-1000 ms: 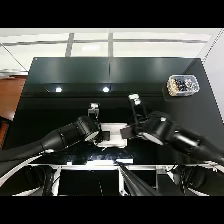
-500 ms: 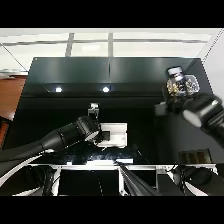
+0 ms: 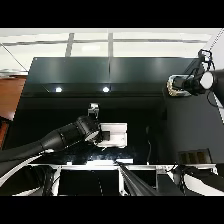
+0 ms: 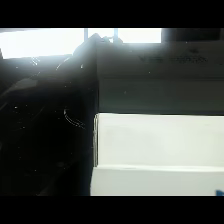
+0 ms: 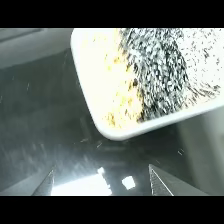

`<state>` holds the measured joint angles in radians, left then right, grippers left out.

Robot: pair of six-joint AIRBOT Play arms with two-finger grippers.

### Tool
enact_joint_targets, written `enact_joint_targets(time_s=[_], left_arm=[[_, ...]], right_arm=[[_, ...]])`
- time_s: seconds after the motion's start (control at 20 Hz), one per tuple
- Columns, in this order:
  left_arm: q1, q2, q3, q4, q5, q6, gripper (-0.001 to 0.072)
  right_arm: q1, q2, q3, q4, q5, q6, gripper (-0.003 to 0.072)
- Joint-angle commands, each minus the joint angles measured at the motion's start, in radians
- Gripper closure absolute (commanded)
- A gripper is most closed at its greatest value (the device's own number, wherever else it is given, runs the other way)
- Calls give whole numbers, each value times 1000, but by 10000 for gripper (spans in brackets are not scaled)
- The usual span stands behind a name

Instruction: Fold the box and place the chain.

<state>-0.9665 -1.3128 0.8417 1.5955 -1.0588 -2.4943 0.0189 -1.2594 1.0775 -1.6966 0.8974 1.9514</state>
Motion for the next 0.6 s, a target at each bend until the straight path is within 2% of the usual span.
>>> enact_joint_targets(time_s=[0.0, 0.1, 0.2, 0.35, 0.4, 0.55], left_arm=[[0, -1, 0, -11, 1, 0, 681], [0, -1, 0, -11, 1, 0, 681], [0, -1, 0, -11, -2, 0, 681], [0, -1, 0, -15, -2, 0, 681], [0, -1, 0, -15, -2, 0, 681], [0, -1, 0, -15, -3, 0, 681]], right_arm=[[-90, -187, 182, 166, 54, 47, 52], [-122, -259, 269, 206, 109, 141, 52], [-148, -302, 311, 226, 143, 205, 91], [-195, -336, 315, 332, 138, 244, 105], [-207, -347, 315, 359, 137, 245, 151], [-217, -374, 317, 415, 117, 240, 151]])
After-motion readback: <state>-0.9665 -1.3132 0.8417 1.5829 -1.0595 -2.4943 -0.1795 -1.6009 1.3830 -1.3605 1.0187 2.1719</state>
